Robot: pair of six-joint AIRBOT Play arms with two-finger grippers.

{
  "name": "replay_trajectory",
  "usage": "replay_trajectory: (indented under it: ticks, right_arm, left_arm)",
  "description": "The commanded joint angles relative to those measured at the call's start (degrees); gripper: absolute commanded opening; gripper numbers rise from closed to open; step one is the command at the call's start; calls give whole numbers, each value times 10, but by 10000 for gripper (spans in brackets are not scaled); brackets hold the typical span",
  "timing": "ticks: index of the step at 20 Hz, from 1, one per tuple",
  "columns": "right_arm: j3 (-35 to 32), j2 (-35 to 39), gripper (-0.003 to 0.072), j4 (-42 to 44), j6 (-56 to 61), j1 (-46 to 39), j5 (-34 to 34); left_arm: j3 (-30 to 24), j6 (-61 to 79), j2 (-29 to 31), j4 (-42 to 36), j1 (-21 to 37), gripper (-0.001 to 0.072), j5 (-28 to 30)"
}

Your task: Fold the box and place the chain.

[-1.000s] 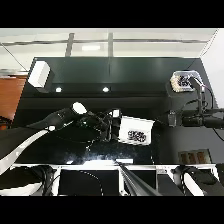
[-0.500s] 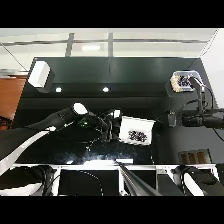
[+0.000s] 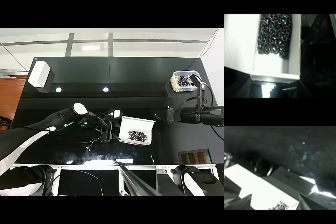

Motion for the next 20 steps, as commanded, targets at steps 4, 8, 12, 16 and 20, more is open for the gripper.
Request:
replay_trajectory:
  ticks: [4, 8, 12, 16, 20]
  right_arm:
    - [0, -66, 720, -1, -217, 43, -87]
    - [0, -94, 720, -5, -302, 82, -115]
    - [0, -94, 720, -3, -341, 85, -51]
    - [-2, -94, 720, -8, -382, 85, 68]
    - [-3, -94, 720, 0, -415, 85, 78]
  left_arm:
    - [0, -1, 0, 1, 0, 265, 2]
    - [0, -1, 0, 1, 0, 266, 1]
    - [0, -1, 0, 1, 0, 267, 1]
    - [0, -1, 0, 1, 0, 267, 1]
    - [0, -1, 0, 1, 0, 267, 1]
